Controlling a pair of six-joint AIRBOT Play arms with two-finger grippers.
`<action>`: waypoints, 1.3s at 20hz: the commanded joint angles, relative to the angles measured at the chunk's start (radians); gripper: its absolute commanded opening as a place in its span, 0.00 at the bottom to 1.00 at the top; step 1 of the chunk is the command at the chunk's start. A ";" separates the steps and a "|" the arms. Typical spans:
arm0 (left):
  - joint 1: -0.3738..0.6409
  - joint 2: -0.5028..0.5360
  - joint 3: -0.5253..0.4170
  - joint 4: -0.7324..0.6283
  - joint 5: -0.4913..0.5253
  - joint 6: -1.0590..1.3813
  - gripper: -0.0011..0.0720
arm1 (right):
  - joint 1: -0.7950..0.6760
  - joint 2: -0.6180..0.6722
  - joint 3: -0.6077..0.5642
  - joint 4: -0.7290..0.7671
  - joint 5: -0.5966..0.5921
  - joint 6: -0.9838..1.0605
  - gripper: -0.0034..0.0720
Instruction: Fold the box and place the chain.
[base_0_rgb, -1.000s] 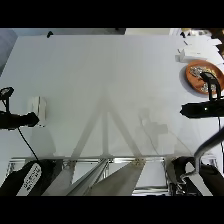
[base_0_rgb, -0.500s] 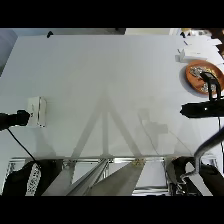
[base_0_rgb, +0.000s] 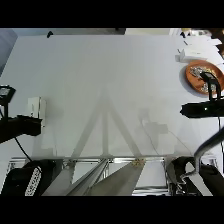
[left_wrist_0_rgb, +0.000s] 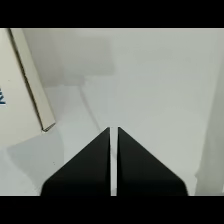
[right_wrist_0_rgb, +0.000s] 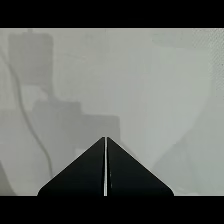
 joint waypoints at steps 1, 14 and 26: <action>-0.089 -0.019 -0.001 -0.013 -0.034 0.016 0.02 | 0.001 0.000 0.000 0.000 0.004 0.000 0.07; -0.105 -0.090 -0.001 -0.042 -0.031 0.015 0.02 | 0.001 0.000 0.000 0.000 0.010 0.001 0.07; -0.105 -0.090 -0.001 -0.042 -0.031 0.015 0.02 | 0.001 0.000 0.000 0.001 0.009 0.001 0.07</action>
